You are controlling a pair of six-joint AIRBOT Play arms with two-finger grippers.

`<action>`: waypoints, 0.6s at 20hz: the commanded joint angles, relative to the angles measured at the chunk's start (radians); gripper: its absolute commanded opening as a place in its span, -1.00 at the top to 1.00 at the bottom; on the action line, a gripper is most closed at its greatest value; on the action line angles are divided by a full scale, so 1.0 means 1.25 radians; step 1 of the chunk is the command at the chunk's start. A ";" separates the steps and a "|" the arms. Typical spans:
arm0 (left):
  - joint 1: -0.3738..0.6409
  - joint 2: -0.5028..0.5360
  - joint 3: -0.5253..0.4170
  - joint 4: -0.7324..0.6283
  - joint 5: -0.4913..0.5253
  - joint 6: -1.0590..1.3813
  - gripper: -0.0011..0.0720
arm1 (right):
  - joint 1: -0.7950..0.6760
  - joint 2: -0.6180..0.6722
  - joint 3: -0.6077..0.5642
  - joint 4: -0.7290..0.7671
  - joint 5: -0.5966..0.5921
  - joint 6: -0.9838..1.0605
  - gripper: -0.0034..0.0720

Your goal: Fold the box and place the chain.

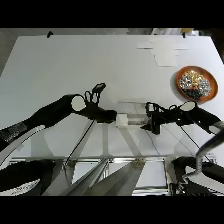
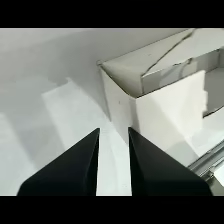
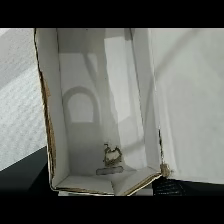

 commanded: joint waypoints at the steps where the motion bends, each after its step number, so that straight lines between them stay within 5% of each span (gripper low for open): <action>1: -0.005 0.002 0.001 -0.019 0.018 0.009 0.37 | 0.000 0.000 0.000 0.000 0.000 0.000 -0.23; 12: -0.008 0.002 0.001 -0.056 0.020 0.011 0.19 | 0.000 0.000 0.000 0.000 0.000 0.000 -0.23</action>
